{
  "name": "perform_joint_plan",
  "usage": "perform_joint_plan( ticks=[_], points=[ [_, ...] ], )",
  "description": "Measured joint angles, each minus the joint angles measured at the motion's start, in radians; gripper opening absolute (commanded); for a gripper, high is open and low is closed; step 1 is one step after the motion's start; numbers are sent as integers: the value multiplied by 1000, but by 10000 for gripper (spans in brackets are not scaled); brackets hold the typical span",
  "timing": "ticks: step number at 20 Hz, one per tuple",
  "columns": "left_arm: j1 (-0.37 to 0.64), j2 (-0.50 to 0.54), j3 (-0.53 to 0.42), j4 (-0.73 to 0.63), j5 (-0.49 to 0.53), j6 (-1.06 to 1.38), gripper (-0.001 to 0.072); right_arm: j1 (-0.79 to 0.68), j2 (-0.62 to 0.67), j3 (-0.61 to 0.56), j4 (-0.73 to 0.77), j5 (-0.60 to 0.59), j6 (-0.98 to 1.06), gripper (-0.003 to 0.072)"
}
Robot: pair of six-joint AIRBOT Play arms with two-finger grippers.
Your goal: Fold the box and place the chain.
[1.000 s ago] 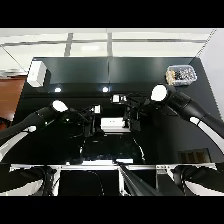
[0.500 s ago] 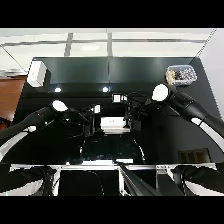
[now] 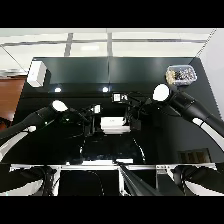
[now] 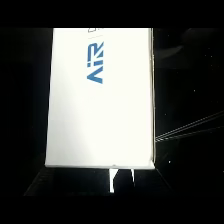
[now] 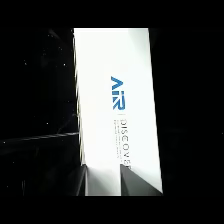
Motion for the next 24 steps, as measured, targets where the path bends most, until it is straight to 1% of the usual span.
perform_joint_plan(
  ticks=[18,22,24],
  points=[
    [0,0,0,0,-2,1,276,0,-11,-59,11,-35,34,220],
    [0,0,0,0,-2,-2,276,-15,26,-65,39,-22,61,219],
    [0,0,0,0,-2,-2,276,-44,57,-66,83,-17,145,26]
  ],
)
